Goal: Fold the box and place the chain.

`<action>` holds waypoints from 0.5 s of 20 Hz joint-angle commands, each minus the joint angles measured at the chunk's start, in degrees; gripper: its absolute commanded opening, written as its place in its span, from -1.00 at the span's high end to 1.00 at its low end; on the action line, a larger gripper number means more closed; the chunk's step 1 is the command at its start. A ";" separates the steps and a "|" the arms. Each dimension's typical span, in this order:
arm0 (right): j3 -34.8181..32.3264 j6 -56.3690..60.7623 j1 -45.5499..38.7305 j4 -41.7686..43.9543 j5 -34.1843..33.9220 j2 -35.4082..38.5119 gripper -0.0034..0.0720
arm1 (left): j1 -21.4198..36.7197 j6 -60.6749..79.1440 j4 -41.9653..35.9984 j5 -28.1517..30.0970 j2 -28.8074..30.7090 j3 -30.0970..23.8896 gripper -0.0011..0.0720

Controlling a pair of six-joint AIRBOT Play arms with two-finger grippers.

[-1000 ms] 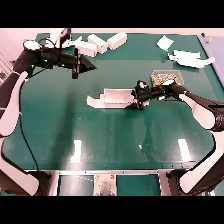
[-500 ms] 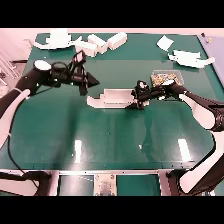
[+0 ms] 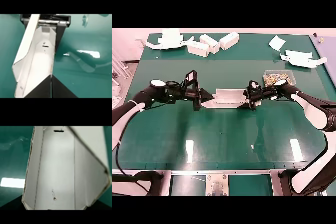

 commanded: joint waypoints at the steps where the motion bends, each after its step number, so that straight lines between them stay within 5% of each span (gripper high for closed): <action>1: 0.00 0.00 0.00 0.00 0.00 0.04 -0.67 | -1.01 1.57 -6.60 4.76 -1.07 -0.81 0.93; 4: 0.00 0.00 0.00 0.00 0.00 0.04 -0.67 | -3.96 2.56 -6.58 10.64 -3.23 -0.74 0.93; 10: 0.00 0.00 0.00 0.00 0.00 0.04 -0.67 | -5.03 0.55 -6.10 8.28 -8.81 5.60 0.92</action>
